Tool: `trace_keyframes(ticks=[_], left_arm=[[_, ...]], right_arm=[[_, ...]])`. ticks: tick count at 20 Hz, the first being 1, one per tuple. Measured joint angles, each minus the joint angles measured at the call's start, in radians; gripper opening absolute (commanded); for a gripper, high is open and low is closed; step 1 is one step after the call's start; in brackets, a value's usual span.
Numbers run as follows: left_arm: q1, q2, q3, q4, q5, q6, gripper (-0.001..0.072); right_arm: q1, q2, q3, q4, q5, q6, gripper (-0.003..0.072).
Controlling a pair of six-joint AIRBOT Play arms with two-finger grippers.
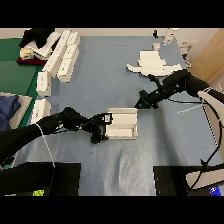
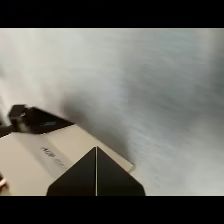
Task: Fold the box.
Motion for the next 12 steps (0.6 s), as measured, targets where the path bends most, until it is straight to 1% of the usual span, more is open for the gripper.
trace_keyframes(ticks=[3, 5, 9, 12], left_arm=[[0.000, 0.000, 0.000, 0.000, 0.000, 0.000, 0.0359], [0.000, 0.000, 0.000, 0.000, 0.000, 0.000, 0.0359], [0.000, 0.000, 0.000, 0.000, 0.000, 0.000, 0.0359], [0.000, 0.000, 0.000, 0.000, 0.000, 0.000, 0.0359]], right_arm=[[0.038, -0.051, 0.041, 0.072, -0.069, -0.126, 0.0001], [0.068, -0.065, 0.053, 0.081, -0.107, -0.180, 0.0001], [0.147, -0.042, 0.063, 0.028, -0.134, -0.261, 0.0001], [0.219, 0.023, 0.055, -0.041, -0.095, -0.302, 0.0001]])
